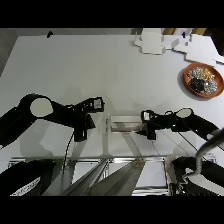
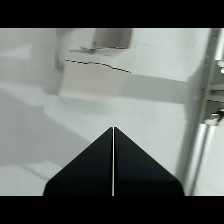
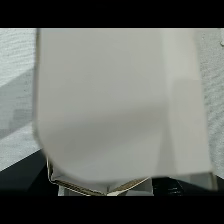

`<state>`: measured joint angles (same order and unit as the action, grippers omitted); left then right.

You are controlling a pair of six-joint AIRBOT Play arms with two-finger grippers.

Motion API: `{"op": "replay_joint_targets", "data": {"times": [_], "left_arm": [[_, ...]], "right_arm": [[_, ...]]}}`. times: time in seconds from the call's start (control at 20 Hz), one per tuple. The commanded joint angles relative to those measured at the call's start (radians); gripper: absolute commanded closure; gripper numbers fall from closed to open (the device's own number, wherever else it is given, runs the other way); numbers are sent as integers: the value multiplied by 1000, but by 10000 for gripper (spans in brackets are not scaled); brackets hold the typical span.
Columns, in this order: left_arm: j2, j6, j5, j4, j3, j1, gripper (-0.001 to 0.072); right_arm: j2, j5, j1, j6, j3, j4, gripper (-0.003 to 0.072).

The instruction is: Fold the box and place the chain.

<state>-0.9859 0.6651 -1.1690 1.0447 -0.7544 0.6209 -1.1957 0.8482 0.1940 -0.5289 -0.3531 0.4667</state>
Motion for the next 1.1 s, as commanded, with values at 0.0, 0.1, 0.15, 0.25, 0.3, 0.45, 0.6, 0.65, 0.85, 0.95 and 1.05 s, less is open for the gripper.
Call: {"op": "replay_joint_targets", "data": {"times": [0.0,0.1,0.15,0.25,0.3,0.45,0.6,0.65,0.85,0.95,1.05], "left_arm": [[4,130,51,11,-1,150,707],[-25,113,228,13,-1,297,704],[-49,114,315,11,-1,353,704],[-111,188,458,11,-1,434,706],[-142,243,507,11,-1,457,706],[-217,234,640,16,-2,467,705],[-235,232,708,48,-3,396,710],[-238,232,715,48,-10,359,710],[-292,161,702,1,-131,218,710],[-354,85,694,-99,-169,177,709],[-419,60,682,-147,-171,158,708]], "right_arm": [[1,1,0,0,0,0,255],[1,1,0,0,0,0,255],[1,1,0,0,0,0,255],[1,1,0,0,0,0,255],[1,1,0,0,0,0,255],[1,1,0,0,0,0,255],[1,2,0,0,0,0,255],[1,1,0,0,0,0,255],[1,1,0,0,0,0,255],[1,1,0,0,0,0,255],[1,1,0,0,0,0,255]]}}
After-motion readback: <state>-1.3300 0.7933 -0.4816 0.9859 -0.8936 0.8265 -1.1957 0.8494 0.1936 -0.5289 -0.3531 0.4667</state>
